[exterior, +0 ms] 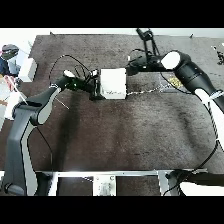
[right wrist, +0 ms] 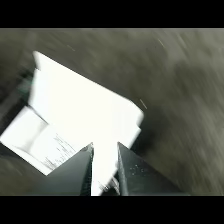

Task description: Fold the box and place the chain.

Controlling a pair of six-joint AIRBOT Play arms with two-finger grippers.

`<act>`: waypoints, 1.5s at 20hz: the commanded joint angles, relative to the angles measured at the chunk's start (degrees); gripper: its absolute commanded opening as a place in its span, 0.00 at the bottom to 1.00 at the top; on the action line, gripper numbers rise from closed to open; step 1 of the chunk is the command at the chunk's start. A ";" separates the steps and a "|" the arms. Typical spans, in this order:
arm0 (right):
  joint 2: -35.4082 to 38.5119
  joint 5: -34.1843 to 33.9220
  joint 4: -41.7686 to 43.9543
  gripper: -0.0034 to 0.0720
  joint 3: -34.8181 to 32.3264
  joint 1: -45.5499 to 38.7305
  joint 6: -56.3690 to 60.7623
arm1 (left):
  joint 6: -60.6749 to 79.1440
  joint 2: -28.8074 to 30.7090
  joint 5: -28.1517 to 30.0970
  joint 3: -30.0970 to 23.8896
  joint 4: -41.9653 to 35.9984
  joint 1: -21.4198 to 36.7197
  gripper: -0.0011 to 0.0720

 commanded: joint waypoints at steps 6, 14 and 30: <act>-0.04 2.10 1.49 0.30 -16.68 -17.77 13.22 | 0.00 -0.02 0.00 -0.02 0.02 0.02 0.65; -5.22 -15.96 12.04 0.49 -23.47 -20.74 16.48 | 0.00 -0.02 0.00 -0.02 0.02 0.02 0.65; -14.40 -21.81 27.21 0.14 -17.62 -17.53 7.30 | 0.00 -0.02 -0.02 -0.02 0.02 0.02 0.65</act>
